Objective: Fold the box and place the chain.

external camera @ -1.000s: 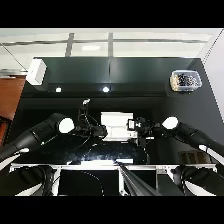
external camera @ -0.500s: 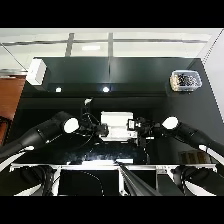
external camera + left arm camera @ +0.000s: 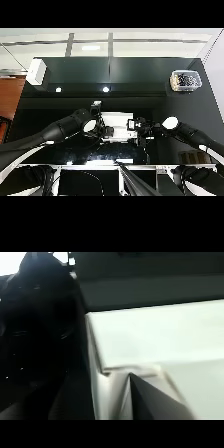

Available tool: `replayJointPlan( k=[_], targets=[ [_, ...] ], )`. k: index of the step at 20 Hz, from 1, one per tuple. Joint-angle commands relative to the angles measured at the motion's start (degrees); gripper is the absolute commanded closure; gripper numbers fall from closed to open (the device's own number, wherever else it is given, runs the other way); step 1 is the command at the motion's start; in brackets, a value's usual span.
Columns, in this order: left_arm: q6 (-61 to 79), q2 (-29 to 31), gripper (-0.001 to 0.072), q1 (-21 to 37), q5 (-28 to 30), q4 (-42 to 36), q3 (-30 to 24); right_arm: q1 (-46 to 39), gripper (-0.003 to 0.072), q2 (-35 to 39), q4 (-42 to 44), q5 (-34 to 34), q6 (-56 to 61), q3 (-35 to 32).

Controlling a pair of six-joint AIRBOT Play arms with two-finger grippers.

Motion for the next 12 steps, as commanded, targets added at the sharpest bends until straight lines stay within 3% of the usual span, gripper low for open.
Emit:
replayJointPlan(
  k=[1, 12],
  targets=[
    [-3.34, -2.23, 0.0318, -0.96, -3.3, 3.15, 2.08, 0.07, 0.0344, -0.04, 0.02, 0.0, 0.02, 0.0],
    [-4.09, -3.39, 0.0327, -0.7, -1.99, 3.34, 3.43, 0.07, 0.0344, -0.04, 0.02, 0.0, 0.02, 0.0]
  ],
)
